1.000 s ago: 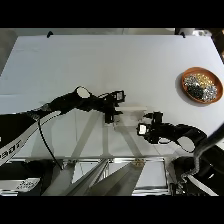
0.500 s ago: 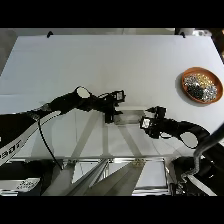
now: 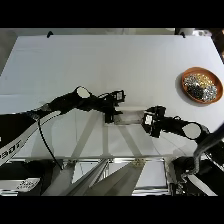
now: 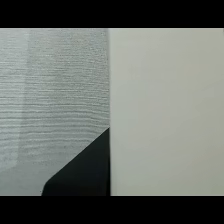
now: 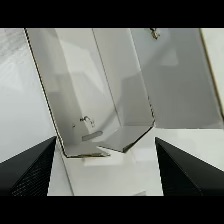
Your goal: Fold the box and place the chain.
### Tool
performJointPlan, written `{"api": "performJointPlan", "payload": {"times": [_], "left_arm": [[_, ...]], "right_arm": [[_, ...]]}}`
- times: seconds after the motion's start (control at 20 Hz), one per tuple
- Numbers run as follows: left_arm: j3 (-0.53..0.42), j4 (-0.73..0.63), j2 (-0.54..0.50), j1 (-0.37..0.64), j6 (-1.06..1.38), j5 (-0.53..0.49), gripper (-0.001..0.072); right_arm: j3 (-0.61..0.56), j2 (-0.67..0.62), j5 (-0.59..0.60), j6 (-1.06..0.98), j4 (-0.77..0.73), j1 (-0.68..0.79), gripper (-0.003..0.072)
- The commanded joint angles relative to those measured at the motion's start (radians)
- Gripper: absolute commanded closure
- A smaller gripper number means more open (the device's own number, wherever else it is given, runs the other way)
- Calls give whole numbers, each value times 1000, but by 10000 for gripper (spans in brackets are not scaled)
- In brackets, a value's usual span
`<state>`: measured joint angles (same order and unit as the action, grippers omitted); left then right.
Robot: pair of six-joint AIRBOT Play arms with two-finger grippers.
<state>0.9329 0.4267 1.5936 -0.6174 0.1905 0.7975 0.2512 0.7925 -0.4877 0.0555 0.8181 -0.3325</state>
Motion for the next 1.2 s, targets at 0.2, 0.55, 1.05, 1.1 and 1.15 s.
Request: {"api": "performJointPlan", "payload": {"times": [0.2, 0.55, 1.05, 1.1, 1.15], "left_arm": [[0, 0, 0, 0, 0, 0, 699], [0, 0, 0, 0, 0, 0, 699], [0, 0, 0, 0, 0, 0, 699], [0, 0, 0, 0, 0, 0, 699], [0, 0, 0, 0, 0, 0, 699]], "right_arm": [[57, 92, -104, 190, -101, 98, -34], [98, 190, -160, 320, -225, 116, -34], [100, 290, -201, 399, -283, 117, -32], [100, 297, -205, 399, -285, 116, -29], [100, 304, -210, 399, -296, 116, -25]]}}
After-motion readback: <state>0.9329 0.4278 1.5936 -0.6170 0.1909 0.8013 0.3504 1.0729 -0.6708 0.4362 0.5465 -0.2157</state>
